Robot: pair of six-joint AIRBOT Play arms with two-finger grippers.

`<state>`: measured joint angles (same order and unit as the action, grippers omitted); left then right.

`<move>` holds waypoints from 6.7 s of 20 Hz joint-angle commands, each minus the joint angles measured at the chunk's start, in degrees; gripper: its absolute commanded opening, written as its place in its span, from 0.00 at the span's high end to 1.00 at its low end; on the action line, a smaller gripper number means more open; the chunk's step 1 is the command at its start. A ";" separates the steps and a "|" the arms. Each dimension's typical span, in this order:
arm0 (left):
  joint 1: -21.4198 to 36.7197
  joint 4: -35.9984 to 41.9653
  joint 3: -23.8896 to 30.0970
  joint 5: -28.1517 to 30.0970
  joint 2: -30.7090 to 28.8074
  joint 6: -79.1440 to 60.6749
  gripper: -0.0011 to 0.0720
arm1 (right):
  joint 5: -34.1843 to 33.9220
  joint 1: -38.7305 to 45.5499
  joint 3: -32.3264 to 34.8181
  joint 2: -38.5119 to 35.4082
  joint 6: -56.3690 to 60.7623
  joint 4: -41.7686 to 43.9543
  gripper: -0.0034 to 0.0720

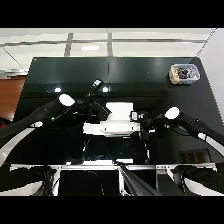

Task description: Fold the box and place the chain.

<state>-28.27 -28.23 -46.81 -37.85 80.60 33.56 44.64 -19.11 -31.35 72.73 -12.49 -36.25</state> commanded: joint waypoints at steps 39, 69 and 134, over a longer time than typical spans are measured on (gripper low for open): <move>0.28 -18.29 9.55 -5.66 -10.45 -38.66 0.03 | -2.14 -1.70 -0.04 0.11 1.77 -1.77 0.77; -3.06 -3.85 9.55 0.22 -7.43 -36.17 0.54 | -4.22 -1.70 -0.04 0.11 3.58 -1.27 0.77; 20.00 -0.59 8.70 -29.66 0.02 12.92 0.91 | -4.20 -1.70 -0.04 0.11 3.61 -1.27 0.77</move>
<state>-8.03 -30.20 -38.04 -66.00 80.60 47.70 40.42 -20.82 -31.42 72.84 -8.91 -37.52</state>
